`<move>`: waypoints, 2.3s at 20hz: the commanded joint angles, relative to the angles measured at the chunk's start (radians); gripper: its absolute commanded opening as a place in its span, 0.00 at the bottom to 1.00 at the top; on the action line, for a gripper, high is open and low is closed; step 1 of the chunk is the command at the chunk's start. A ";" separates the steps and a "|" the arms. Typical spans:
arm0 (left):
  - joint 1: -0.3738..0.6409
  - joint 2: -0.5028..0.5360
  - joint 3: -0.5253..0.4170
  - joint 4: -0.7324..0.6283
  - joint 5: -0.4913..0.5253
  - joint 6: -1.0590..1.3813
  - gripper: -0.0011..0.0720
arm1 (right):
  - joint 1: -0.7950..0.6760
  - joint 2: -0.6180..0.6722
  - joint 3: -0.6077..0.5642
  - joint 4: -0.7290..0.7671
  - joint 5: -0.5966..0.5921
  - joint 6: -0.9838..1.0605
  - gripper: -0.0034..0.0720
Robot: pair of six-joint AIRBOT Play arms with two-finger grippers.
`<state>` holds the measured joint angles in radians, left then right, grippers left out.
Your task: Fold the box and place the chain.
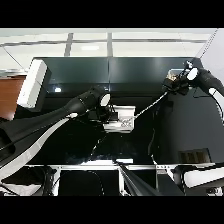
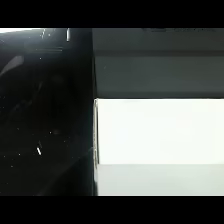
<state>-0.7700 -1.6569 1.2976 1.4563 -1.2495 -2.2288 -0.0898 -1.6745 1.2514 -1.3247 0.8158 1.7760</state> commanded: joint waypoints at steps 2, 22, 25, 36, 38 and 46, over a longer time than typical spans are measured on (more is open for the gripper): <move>0.000 0.000 0.001 0.000 -0.009 0.000 0.06 | -0.002 0.016 0.036 0.011 0.238 -0.154 0.07; 0.000 0.000 0.001 0.001 -0.006 0.000 0.06 | 0.273 0.968 0.063 0.334 0.198 -0.332 0.06; 0.000 0.000 0.001 0.001 -0.007 0.000 0.06 | 0.306 0.962 0.062 0.375 0.217 -0.328 0.06; 0.001 0.000 0.001 0.001 -0.008 0.000 0.06 | 0.379 0.879 0.063 0.483 0.221 -0.335 0.07; 0.001 0.000 0.001 0.001 -0.008 0.000 0.06 | 0.379 0.879 0.063 0.490 0.193 -0.338 0.06; 0.000 0.000 0.001 0.001 -0.008 0.000 0.06 | 0.464 0.835 -0.114 0.510 0.226 -0.328 0.07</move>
<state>-0.7700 -1.6569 1.2976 1.4567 -1.2568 -2.2288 0.3298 -0.8230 1.2270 -0.8253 1.0664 1.4338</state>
